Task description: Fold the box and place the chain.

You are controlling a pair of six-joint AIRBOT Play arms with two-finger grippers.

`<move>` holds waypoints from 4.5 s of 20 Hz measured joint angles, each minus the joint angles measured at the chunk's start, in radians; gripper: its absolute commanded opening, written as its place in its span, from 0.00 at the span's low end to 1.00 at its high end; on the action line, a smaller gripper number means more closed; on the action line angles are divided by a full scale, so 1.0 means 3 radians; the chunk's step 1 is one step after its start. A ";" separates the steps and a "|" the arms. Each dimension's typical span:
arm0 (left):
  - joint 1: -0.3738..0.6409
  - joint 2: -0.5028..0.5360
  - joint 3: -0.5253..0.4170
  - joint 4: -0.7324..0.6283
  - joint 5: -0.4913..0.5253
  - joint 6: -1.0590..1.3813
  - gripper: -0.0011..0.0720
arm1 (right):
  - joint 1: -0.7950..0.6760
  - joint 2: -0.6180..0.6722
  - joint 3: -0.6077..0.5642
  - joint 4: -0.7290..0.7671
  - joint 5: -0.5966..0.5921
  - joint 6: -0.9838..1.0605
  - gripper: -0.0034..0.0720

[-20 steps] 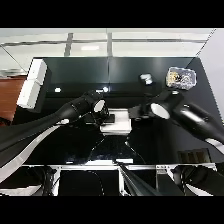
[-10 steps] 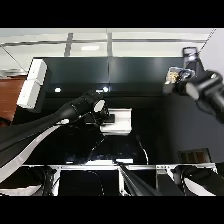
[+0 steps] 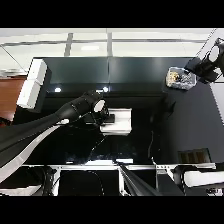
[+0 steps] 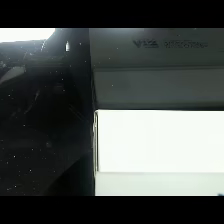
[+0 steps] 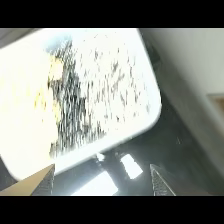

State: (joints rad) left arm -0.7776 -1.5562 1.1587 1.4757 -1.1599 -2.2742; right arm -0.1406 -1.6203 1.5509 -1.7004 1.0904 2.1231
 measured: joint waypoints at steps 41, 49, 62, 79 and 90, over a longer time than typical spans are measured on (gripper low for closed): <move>0.0000 0.0000 0.0000 0.0001 -0.0018 0.0001 0.05 | 0.0451 0.1934 0.0755 0.1250 0.0975 -0.1901 0.06; 0.0000 0.0000 0.0000 0.0001 -0.0024 0.0001 0.05 | 0.1387 0.1996 0.0609 0.1802 0.1441 -0.1991 0.06; 0.0000 0.0000 0.0000 0.0001 -0.0097 0.0001 0.05 | 0.2177 0.1948 -0.0272 0.2046 0.0333 -0.1855 0.06; 0.0000 0.0000 0.0000 0.0001 -0.0103 0.0001 0.05 | 0.2375 0.1942 -0.1293 0.2096 0.0436 -0.1689 0.06; 0.0000 0.0000 0.0000 0.0001 -0.0103 0.0001 0.05 | 0.2427 0.1942 -0.1362 0.2257 0.0223 -0.1703 0.06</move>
State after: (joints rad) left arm -0.7776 -1.5562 1.1587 1.4761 -1.1908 -2.2738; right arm 0.5877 -1.0378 1.1423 -1.0233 1.1572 1.6123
